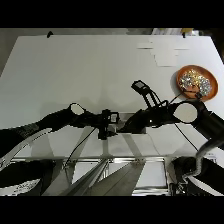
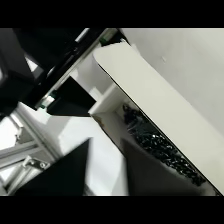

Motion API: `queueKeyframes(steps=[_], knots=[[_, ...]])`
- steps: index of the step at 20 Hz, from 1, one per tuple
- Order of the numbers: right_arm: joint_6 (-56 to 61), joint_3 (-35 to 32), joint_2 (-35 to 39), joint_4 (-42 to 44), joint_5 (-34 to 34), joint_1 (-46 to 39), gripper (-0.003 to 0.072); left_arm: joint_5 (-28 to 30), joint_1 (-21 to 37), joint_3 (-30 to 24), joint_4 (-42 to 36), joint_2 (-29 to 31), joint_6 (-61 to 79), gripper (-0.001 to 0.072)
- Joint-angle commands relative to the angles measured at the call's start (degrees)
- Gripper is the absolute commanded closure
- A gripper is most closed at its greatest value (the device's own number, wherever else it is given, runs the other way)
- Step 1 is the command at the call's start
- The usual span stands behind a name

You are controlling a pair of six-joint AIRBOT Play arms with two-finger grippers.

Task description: Fold the box and place the chain.

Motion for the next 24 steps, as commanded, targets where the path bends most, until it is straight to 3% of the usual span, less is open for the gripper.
queueKeyframes(steps=[1, 3, 5, 8, 11, 13, 15, 17, 18, 24], knots=[[-2.4, 5.4, -0.6, 0.6, 4.8, -1.2, 0.0321, 0.0, 0.0, 0.0, 0.0, 0.0, 0.0, 0.0502], [-2.4, 10.6, -0.6, -0.1, 7.2, -4.5, 0.0332, 0.0, 0.0, 0.0, 0.0, 0.0, 0.0, 0.0502], [-1.8, 14.5, -0.6, -3.0, 7.2, -9.0, 0.0507, 0.0, 0.0, 0.0, 0.0, 0.0, 0.0, 0.0502], [3.6, 15.3, -1.2, -15.1, 5.5, -15.6, 0.0666, 0.0, 0.0, 0.0, 0.0, 0.0, 0.0, 0.0502], [11.8, 15.0, -5.1, -29.9, 9.5, -20.3, 0.0667, 0.0, 0.0, 0.0, 0.0, 0.0, 0.0, 0.0502], [13.3, 14.3, -8.3, -31.9, 12.0, -22.5, 0.0667, 0.0, 0.0, 0.0, 0.0, 0.0, 0.0, 0.0502], [13.3, 12.5, -10.9, -31.9, 11.9, -23.2, 0.0639, 0.0, 0.0, 0.0, 0.0, 0.0, 0.0, 0.0502], [13.3, 10.1, -12.7, -31.9, 10.0, -23.2, 0.0385, 0.0, 0.0, 0.0, 0.0, 0.0, 0.0, 0.0502], [13.3, 9.0, -13.7, -31.9, 9.1, -23.2, 0.0298, 0.0, 0.0, 0.0, 0.0, 0.0, 0.0, 0.0502], [17.4, 5.1, -17.0, -32.0, 5.1, -23.2, 0.0290, 0.0, 0.0, 0.0, 0.0, 0.0, 0.0, 0.0502]])
